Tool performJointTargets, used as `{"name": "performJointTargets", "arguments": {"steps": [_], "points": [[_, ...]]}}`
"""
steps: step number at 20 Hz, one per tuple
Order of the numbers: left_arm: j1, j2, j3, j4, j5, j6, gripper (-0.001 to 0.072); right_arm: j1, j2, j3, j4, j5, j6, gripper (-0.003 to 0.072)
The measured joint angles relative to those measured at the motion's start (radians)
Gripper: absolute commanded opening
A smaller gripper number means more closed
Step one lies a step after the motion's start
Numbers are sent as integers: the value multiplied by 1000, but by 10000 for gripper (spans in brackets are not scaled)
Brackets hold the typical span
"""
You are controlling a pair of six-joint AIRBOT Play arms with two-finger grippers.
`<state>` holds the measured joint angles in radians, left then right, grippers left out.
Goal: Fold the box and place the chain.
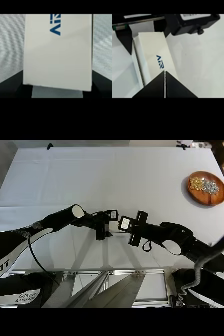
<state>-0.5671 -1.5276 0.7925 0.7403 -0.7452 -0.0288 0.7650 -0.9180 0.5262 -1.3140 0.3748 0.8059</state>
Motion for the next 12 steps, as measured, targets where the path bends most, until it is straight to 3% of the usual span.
{"name": "performJointTargets", "arguments": {"steps": [5,12], "points": [[0,0,0,0,0,1,212,51,-8,-83,-1,-195,5,6],[0,0,0,2,0,2,212,92,-84,-125,-12,-299,-27,6]]}}
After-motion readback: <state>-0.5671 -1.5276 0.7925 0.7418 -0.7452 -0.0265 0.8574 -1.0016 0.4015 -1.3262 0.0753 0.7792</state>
